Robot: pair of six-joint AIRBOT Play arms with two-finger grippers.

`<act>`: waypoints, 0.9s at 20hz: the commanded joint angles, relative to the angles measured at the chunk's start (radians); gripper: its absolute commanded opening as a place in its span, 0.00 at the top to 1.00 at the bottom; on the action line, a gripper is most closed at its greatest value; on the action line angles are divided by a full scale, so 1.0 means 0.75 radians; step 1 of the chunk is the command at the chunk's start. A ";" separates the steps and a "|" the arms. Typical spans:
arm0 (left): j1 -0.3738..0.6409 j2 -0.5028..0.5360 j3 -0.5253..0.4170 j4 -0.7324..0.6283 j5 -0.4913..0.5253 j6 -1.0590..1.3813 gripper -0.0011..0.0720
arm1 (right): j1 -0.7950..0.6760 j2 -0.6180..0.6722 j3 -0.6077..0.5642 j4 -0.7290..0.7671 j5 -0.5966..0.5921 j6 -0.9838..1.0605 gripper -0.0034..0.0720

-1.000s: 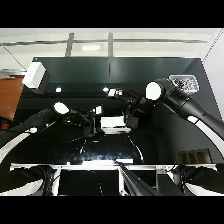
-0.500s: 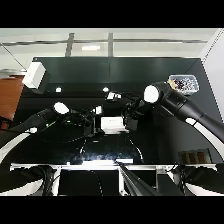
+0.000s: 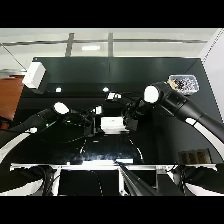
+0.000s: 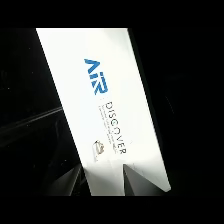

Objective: Fold the box and place the chain.

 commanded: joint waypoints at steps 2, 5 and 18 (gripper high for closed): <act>-0.001 -0.001 0.001 0.000 0.001 -0.001 0.31 | 0.008 -0.001 -0.001 0.003 0.001 -0.001 0.53; -0.001 -0.001 0.001 0.000 0.001 -0.001 0.31 | 0.011 -0.002 -0.003 0.004 0.001 0.000 0.53; -0.001 -0.001 0.001 0.000 0.001 -0.001 0.31 | 0.010 -0.017 -0.003 0.003 0.012 0.005 0.53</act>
